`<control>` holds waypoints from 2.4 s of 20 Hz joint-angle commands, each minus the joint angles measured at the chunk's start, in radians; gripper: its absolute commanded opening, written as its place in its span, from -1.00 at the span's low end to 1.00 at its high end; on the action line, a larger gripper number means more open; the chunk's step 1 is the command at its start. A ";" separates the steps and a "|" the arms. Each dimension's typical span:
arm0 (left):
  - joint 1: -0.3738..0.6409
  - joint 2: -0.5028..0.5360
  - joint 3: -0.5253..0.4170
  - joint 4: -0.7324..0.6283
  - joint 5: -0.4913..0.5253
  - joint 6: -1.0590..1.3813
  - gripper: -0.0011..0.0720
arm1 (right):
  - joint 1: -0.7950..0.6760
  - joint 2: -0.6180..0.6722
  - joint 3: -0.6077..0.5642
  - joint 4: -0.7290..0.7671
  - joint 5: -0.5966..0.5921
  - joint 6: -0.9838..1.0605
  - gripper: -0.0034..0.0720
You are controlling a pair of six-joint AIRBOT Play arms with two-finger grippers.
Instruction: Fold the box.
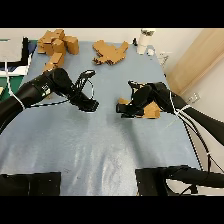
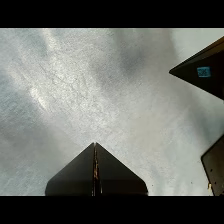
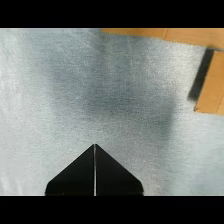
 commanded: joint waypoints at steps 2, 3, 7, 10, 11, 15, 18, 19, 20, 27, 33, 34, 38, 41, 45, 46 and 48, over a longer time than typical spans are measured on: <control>0.000 0.000 0.001 0.000 0.000 0.000 -0.93 | 0.000 0.000 0.001 0.000 0.000 0.000 -0.90; 0.000 0.000 0.001 0.000 0.000 0.000 -0.93 | 0.000 0.000 0.001 0.000 0.000 0.000 -0.90; 0.000 0.000 0.001 0.000 0.000 0.000 -0.93 | -0.001 0.000 0.001 0.000 0.000 0.000 -0.90; 0.000 0.000 0.001 0.000 0.000 0.000 -0.93 | -0.001 0.000 0.001 0.000 0.001 0.000 -0.90; 0.000 0.000 0.001 0.000 0.000 0.000 -0.93 | -0.001 0.000 0.001 0.000 0.000 0.000 -0.90; 0.000 0.000 0.001 0.000 0.001 0.000 -0.93 | -0.001 -0.001 0.001 0.000 0.011 0.000 -0.90; 0.000 0.000 0.001 0.001 0.019 0.000 -0.93 | -0.001 -0.001 0.000 -0.005 0.009 0.000 -0.90; 0.000 0.000 0.001 0.001 0.037 0.000 -0.93 | -0.001 -0.002 0.000 -0.004 0.007 0.000 -0.90; 0.000 0.000 0.001 0.001 0.054 0.000 -0.93 | -0.001 -0.002 0.000 -0.003 0.008 0.000 -0.90; 0.000 0.000 0.001 -0.008 0.055 0.000 -0.93 | -0.042 -0.001 0.064 -0.046 0.054 0.000 -0.50; 0.002 0.000 0.001 -0.007 0.056 -0.049 0.38 | -0.477 -0.002 0.301 -0.312 -0.200 -0.061 0.21; 0.002 0.000 0.001 -0.007 0.061 -0.049 0.38 | -0.557 -0.008 0.301 -0.301 -0.201 -0.101 0.21; 0.002 0.000 0.001 -0.015 0.050 -0.049 0.38 | -0.783 -0.069 0.302 -0.264 -0.151 -0.313 0.21; 0.002 0.000 0.001 -0.032 0.049 -0.049 0.38 | -0.884 -0.157 0.302 -0.065 -0.124 -0.482 0.20; 0.002 0.000 0.001 -0.034 0.049 -0.049 0.38 | -0.963 -0.293 0.323 0.116 -0.140 -0.643 0.20; 0.002 0.000 0.001 -0.034 0.049 -0.049 0.38 | -0.974 -0.327 0.336 0.148 -0.162 -0.673 0.20; 0.002 0.000 0.001 -0.034 0.045 -0.049 0.38 | -0.981 -0.391 0.364 0.180 -0.191 -0.712 0.20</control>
